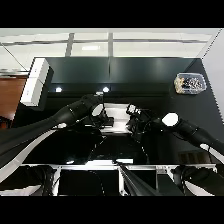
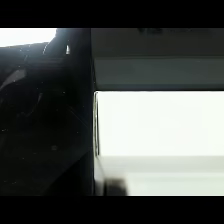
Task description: Fold the box and place the chain.
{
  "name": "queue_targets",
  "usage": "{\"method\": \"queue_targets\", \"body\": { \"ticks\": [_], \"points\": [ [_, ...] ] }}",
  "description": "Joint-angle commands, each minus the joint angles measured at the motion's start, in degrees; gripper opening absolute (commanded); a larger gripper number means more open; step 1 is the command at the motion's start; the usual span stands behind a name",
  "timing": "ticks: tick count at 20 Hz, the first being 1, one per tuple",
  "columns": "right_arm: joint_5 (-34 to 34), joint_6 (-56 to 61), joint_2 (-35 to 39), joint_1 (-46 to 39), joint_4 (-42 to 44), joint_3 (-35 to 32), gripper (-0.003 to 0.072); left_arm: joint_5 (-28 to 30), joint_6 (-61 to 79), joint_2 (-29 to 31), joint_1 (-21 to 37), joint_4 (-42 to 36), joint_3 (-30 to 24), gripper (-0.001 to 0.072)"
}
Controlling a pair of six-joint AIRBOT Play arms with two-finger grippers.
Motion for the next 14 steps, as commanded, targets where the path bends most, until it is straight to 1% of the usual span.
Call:
{"method": "queue_targets", "body": {
  "ticks": [1, 2, 4, 5, 6, 7, 8, 10, 11, 12, 14],
  "points": [
    [2.8, 14.4, 1.7, -2.0, -3.6, 0.8, 0.0009, -0.1, 0.0, 0.0, 0.0, 0.0, 0.0, 0.0027],
    [7.3, 23.7, 3.6, -4.5, -6.9, 2.1, 0.0009, -0.1, 0.0, 0.0, 0.0, 0.0, 0.0, 0.0027],
    [19.4, 41.2, 7.9, -12.0, -12.8, 5.9, 0.0009, -0.1, 0.0, 0.0, 0.0, 0.0, 0.0, 0.0027],
    [24.4, 45.5, 10.1, -16.5, -14.1, 6.8, 0.0009, -0.1, 0.0, 0.0, 0.0, 0.0, 0.0, 0.0027],
    [27.4, 48.7, 12.2, -21.7, -15.8, 6.7, 0.0009, -0.1, 0.0, 0.0, 0.0, 0.0, 0.0, 0.0027],
    [27.6, 52.1, 13.5, -26.3, -17.8, 6.4, 0.0009, -0.1, 0.0, 0.0, 0.0, 0.0, 0.0, 0.0027],
    [26.0, 56.3, 13.8, -30.9, -18.3, 5.2, 0.0009, -0.1, 0.0, 0.0, 0.0, 0.0, 0.0, 0.0026],
    [20.4, 67.0, 13.2, -36.2, -17.4, 0.5, 0.0009, -0.1, 0.0, 0.0, 0.0, 0.0, 0.0, 0.0027],
    [18.8, 71.1, 12.3, -36.6, -17.0, -2.4, 0.0009, -0.1, 0.0, 0.0, 0.0, 0.0, 0.0, 0.0027],
    [18.5, 71.8, 10.8, -36.0, -15.0, -4.7, 0.0009, -0.1, 0.0, 0.0, 0.0, 0.0, 0.0, 0.0027],
    [18.9, 68.3, 6.4, -32.2, -8.4, -7.7, 0.0009, -0.1, 0.0, 0.0, 0.0, 0.0, 0.0, 0.0027]
  ]
}}
